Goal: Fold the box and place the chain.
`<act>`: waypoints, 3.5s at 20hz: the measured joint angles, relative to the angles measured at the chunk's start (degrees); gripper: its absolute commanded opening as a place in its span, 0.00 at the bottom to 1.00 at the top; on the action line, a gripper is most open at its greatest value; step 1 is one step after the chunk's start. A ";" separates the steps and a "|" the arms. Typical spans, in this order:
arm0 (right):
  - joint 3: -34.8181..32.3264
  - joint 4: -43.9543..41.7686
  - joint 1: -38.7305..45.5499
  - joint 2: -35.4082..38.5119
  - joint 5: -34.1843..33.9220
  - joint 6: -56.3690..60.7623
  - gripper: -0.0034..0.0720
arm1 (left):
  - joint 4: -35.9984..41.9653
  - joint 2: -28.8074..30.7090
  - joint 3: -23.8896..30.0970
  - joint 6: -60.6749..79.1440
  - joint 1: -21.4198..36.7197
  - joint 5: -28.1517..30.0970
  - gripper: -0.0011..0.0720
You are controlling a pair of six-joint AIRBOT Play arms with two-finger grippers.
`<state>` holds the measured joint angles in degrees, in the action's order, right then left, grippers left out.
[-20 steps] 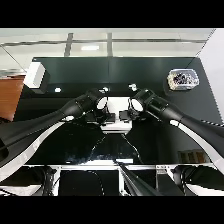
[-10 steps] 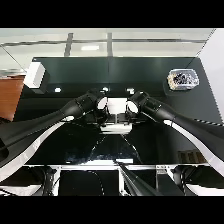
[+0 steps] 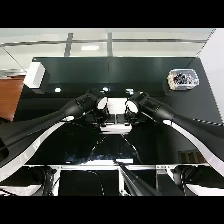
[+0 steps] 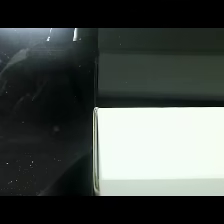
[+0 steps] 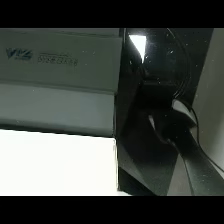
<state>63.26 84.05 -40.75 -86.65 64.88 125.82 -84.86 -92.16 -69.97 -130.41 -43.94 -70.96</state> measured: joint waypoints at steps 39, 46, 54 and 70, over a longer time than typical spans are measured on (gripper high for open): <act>-3.61 -5.29 2.75 0.37 -3.93 -2.54 0.20 | -0.11 0.00 -0.02 0.00 0.00 0.07 0.05; -3.08 -4.96 2.73 0.33 -2.54 -2.36 0.22 | 0.22 0.00 0.00 0.15 0.00 0.00 0.05; -2.14 -4.09 2.71 0.28 -0.55 -2.69 0.42 | -0.15 0.00 -0.02 0.17 0.00 -0.13 0.05; -1.70 -2.93 1.81 0.31 0.35 -3.39 0.07 | 0.04 0.02 -0.02 -0.04 -0.02 -0.09 0.05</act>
<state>61.56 81.12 -38.94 -86.35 65.23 122.43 -84.82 -92.14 -70.00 -130.45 -43.97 -71.05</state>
